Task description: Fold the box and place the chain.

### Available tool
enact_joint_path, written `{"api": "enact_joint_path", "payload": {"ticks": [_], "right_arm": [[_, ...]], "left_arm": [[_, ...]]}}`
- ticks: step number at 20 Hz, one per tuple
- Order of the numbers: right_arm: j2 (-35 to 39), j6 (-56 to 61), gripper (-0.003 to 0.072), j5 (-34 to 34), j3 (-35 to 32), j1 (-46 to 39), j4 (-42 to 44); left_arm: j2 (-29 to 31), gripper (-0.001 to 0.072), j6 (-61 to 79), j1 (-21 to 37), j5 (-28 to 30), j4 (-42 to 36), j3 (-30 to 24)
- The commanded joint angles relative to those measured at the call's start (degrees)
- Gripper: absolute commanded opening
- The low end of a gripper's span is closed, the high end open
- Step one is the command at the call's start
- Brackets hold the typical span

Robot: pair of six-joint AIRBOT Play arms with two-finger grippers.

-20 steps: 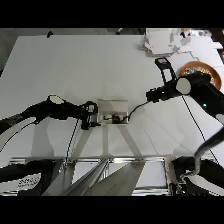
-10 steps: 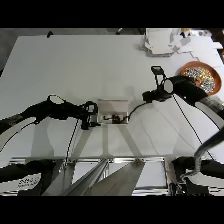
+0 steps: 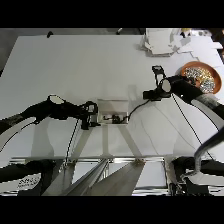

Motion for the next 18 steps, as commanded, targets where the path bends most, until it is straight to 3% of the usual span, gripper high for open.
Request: {"api": "enact_joint_path", "payload": {"ticks": [1, 13, 14, 15, 18], "right_arm": [[1.09, -0.5, 0.0016, 3.32, -0.04, 0.04, 0.26], [16.9, -2.19, 0.0022, 10.8, -0.07, 0.11, 0.17], [16.72, -1.88, 0.0115, 11.17, -0.07, 0.11, 0.17], [16.2, -1.2, 0.0273, 10.97, -0.07, 0.11, 0.17], [13.16, 2.14, 0.0295, 8.31, -0.11, 0.11, 0.15]], "left_arm": [[0.02, 0.0032, 0.02, 0.0, 0.04, 0.0, 0.02], [0.02, 0.0032, 0.02, 0.0, 0.04, 0.0, 0.02], [0.02, 0.0032, 0.02, 0.0, 0.02, 0.0, 0.02], [0.02, 0.0032, 0.0, 0.0, 0.04, 0.0, 0.02], [0.02, 0.0032, 0.02, 0.0, 0.04, 0.0, 0.02]]}}
